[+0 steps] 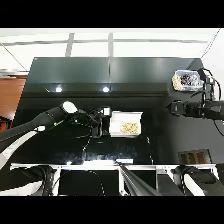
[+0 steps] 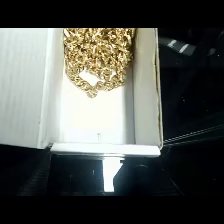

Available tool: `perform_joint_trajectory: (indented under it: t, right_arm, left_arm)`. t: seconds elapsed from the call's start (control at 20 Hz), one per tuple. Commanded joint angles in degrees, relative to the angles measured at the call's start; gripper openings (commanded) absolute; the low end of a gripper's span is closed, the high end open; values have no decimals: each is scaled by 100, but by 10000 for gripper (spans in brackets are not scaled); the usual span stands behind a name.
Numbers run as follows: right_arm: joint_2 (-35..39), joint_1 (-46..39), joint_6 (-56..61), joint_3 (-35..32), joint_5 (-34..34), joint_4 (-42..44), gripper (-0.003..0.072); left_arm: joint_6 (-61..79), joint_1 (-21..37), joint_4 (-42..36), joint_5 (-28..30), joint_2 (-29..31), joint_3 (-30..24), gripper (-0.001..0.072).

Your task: Fold the box and place the chain.

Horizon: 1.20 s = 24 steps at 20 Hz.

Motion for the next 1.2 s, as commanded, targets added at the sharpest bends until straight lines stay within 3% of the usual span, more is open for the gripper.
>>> perform_joint_trajectory:
  t: [0.0, 0.2, 0.25, 0.3, 0.35, 0.4, 0.45, 0.75, 1.0, 1.15]
  right_arm:
    - [-2, 2, 2, -2, -4, 0, 387]
    - [-9, 2, 2, -7, -4, 4, 387]
    - [-9, 2, 2, -24, -57, 68, 388]
    - [-24, 13, -11, -35, -151, 210, 388]
    - [-74, 98, -79, -35, -249, 323, 390]
    - [-155, 243, -133, -35, -369, 431, 464]
    - [-275, 459, -258, -26, -538, 584, 720]
    - [-1547, 1665, -2234, 234, -1628, 1574, 720]
    - [-1781, 1882, -5375, 251, -645, 1357, 720]
    - [-1552, 1882, -5978, 372, -452, 1156, 720]
  left_arm:
    - [2, -35, -57, 133, -2, 9, 708]
    - [168, -295, -133, 111, -2, 9, 681]
    - [173, -348, -133, 173, -2, 9, 607]
    - [160, -348, -127, 210, -2, 9, 413]
    - [151, -337, -127, 236, -2, 9, 320]
    - [151, -323, -129, 249, -2, 9, 320]
    - [151, -321, -127, 258, -2, 9, 319]
    - [151, -323, -127, 256, -2, 9, 320]
    - [153, -323, -127, 258, -2, 9, 320]
    - [153, -323, -127, 258, -2, 9, 319]
